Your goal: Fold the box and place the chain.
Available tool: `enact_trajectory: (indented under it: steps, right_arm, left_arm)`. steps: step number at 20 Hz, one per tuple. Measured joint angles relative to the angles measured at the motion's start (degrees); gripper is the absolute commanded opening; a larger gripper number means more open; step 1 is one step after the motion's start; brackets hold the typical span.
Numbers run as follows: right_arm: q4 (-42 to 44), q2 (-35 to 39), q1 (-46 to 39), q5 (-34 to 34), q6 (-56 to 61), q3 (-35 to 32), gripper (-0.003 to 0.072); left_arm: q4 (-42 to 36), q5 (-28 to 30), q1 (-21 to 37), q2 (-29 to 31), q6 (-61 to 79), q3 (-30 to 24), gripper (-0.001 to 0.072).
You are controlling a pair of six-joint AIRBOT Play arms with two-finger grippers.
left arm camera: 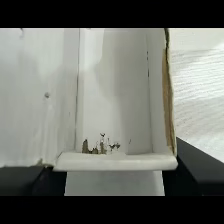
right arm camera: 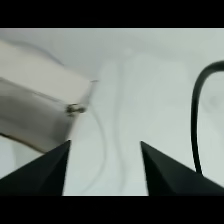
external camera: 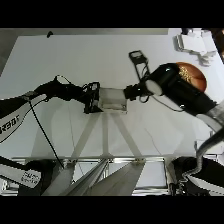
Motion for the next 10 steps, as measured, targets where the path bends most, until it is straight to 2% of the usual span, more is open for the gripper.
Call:
enact_trajectory:
  steps: [3,4,6,10]
  right_arm:
    - [-0.04,2.08,-10.49,-0.11,-5.73,0.02,0.0639]
    - [-0.04,2.19,-14.69,-0.90,-7.26,0.00,0.0676]
    - [0.07,1.57,-22.93,-3.78,-9.84,0.07,0.0677]
    - [0.61,-5.90,-37.11,-7.93,-15.54,2.93,0.0678]
  left_arm:
    - [0.00,0.00,0.00,0.00,0.00,0.00,0.0158]
    - [0.00,0.00,0.00,0.00,0.00,0.00,0.0158]
    - [0.00,0.02,0.00,0.00,0.00,0.00,0.0158]
    - [0.00,0.00,0.00,0.00,-0.02,0.00,0.0158]
